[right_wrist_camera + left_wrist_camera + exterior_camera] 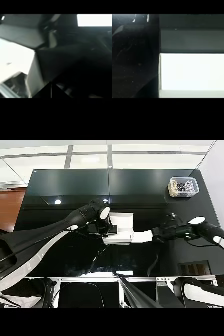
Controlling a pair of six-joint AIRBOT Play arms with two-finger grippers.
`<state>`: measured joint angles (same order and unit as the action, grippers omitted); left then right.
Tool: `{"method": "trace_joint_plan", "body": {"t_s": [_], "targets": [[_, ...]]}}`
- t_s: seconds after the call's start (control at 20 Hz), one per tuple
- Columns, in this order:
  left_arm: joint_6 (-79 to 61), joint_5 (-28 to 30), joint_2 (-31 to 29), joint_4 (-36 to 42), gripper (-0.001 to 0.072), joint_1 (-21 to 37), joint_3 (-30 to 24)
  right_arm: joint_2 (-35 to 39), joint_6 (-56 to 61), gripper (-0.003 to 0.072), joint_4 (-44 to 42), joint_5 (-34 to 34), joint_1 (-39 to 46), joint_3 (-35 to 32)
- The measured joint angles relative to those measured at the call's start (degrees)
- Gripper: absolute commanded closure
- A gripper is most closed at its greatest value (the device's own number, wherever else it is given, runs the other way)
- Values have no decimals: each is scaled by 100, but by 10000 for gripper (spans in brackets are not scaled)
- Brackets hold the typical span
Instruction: Fold the box and place the chain.
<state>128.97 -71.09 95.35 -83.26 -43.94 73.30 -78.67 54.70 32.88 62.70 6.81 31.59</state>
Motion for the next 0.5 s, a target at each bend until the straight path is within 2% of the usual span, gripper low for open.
{"method": "trace_joint_plan", "body": {"t_s": [0.15, 0.3, 0.35, 0.4, 0.45, 0.5], "targets": [[0, 0, 0, 0, 682, 0, 0, -164, -468, 672, -509, -186, -450, 44], [0, 2, 0, 0, 682, 0, 0, -223, -798, 670, -730, -13, -612, 249], [0, 2, 0, 2, 682, 0, 0, -234, -861, 636, -752, 105, -640, 339], [0, 2, 0, 2, 682, 0, 0, -243, -914, 379, -767, 227, -662, 428], [0, 4, 0, 0, 682, 0, 0, -247, -949, 81, -787, 348, -678, 507], [0, 4, 0, 2, 682, 0, 0, -251, -975, 57, -787, 503, -688, 584]]}}
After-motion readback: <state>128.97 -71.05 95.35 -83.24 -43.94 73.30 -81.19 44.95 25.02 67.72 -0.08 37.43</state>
